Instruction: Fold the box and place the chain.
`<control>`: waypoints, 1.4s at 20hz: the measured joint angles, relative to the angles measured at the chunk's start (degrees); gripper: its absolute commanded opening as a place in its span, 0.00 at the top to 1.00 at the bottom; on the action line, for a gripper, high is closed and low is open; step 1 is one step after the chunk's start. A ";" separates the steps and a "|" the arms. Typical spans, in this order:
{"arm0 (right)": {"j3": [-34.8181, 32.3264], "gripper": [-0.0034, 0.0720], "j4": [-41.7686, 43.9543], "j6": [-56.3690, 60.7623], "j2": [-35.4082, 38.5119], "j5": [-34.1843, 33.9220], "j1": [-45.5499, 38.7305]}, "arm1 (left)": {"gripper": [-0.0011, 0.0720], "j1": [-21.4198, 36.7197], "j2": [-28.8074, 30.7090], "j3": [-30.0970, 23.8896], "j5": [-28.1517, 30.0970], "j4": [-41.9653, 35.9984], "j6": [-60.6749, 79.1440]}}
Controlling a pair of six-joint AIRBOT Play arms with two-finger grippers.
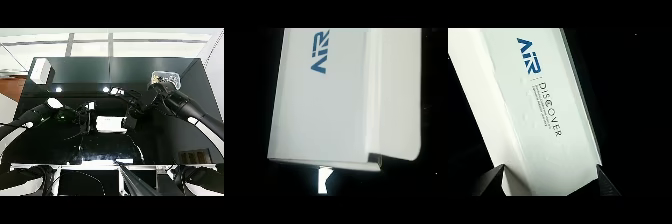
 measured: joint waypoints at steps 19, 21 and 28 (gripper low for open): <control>-0.13 0.38 -1.60 1.49 -0.20 3.82 1.40 | 0.35 0.00 0.00 0.00 -0.17 0.00 0.04; -0.13 0.39 -1.68 1.49 -0.20 3.10 1.51 | 0.35 0.00 0.00 0.02 -0.15 0.00 0.04; -0.13 0.48 -1.79 1.46 0.31 0.87 1.55 | 0.35 -0.02 0.00 0.02 -0.24 0.07 0.13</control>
